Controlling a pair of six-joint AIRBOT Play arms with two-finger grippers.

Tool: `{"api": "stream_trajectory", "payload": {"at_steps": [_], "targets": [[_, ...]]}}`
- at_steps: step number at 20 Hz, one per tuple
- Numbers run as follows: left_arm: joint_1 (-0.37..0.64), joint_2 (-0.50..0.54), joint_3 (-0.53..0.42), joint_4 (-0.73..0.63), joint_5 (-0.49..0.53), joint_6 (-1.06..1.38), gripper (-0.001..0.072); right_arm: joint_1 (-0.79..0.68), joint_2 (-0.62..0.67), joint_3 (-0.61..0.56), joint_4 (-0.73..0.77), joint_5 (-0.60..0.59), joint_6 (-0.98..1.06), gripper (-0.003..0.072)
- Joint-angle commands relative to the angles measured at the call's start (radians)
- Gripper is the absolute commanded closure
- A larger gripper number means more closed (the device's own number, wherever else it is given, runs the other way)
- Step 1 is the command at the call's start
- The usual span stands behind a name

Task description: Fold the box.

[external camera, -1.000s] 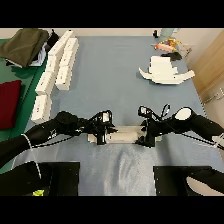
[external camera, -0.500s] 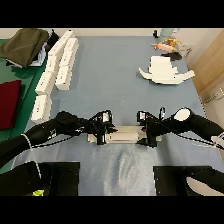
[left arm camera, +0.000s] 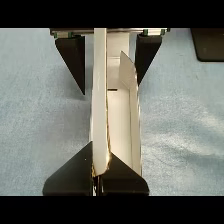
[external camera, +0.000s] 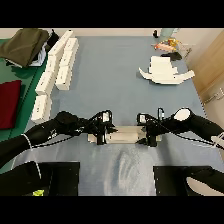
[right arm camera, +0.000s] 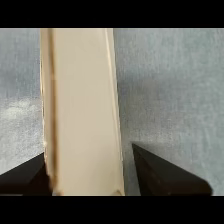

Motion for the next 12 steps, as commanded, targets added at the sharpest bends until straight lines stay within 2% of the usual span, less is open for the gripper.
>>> {"api": "stream_trajectory", "payload": {"at_steps": [1,7,8,10,11,12], "targets": [[0.0,0.0,0.001,0.0,0.0,0.0,0.0694,0.0,-0.004,-0.015,0.0,-0.013,-0.087,-0.0013],[0.0,0.0,0.001,0.0,0.0,0.0,0.0694,0.0,-0.011,-0.05,0.008,-0.046,-0.101,0.0009],[0.0,0.0,0.001,0.0,0.0,0.0,0.0694,0.0,-0.011,-0.052,0.011,-0.048,-0.109,0.0055],[0.0,0.0,0.001,0.0,0.0,0.0,0.0694,0.0,-0.011,-0.052,0.024,-0.049,-0.12,0.0064],[0.0,0.0,0.001,0.0,0.0,0.0,0.0694,0.0,-0.011,-0.052,0.024,-0.049,-0.119,0.0136],[0.0,0.0,0.001,0.0,0.0,0.0,0.0694,0.0,-0.011,-0.054,0.023,-0.051,-0.119,0.0155]]}}
